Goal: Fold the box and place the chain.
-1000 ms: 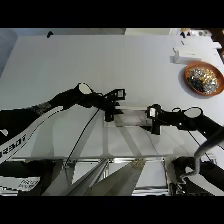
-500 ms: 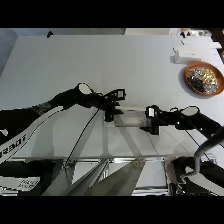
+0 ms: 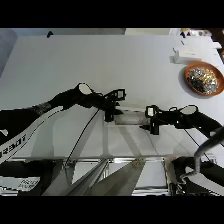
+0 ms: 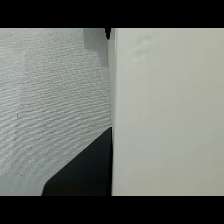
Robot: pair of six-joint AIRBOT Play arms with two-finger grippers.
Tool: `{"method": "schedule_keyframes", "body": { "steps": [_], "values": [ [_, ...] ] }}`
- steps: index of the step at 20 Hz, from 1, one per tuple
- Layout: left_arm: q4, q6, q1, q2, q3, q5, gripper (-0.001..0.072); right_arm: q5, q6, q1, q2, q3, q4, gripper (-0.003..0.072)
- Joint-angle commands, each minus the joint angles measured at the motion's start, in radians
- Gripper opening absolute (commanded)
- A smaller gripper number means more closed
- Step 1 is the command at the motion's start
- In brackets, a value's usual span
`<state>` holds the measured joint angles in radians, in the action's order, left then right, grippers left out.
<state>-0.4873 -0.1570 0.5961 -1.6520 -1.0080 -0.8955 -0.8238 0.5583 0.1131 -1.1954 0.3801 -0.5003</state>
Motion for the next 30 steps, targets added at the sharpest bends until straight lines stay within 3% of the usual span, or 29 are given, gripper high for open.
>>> {"method": "schedule_keyframes", "body": {
  "steps": [1, 4, 6, 24, 25, 27, 30],
  "values": [
    [0.000, 0.000, 0.000, 0.000, 0.000, 0.001, 0.0010, 0.005, 0.000, 0.000, -0.002, 0.001, -0.026, 0.0400],
    [0.000, 0.000, 0.000, 0.000, 0.000, 0.001, 0.0010, 0.005, 0.000, 0.000, -0.002, 0.001, -0.025, 0.0428],
    [0.000, 0.000, 0.000, 0.000, 0.000, 0.001, 0.0010, 0.002, 0.000, 0.000, -0.001, 0.001, -0.026, 0.0504],
    [0.000, 0.000, 0.000, 0.000, 0.000, 0.001, 0.0014, 0.000, 0.000, 0.000, -0.001, 0.001, -0.026, 0.0504],
    [0.000, 0.001, 0.000, 0.004, 0.000, 0.000, 0.0062, 0.000, 0.000, 0.000, -0.001, 0.001, -0.026, 0.0504],
    [0.000, 0.033, -0.002, 0.022, 0.000, -0.011, 0.0275, 0.000, 0.000, 0.000, -0.001, 0.001, -0.026, 0.0504],
    [-0.005, 0.054, -0.012, 0.066, 0.000, -0.017, 0.0453, 0.000, 0.000, 0.000, -0.001, 0.001, -0.026, 0.0504]
  ]
}}
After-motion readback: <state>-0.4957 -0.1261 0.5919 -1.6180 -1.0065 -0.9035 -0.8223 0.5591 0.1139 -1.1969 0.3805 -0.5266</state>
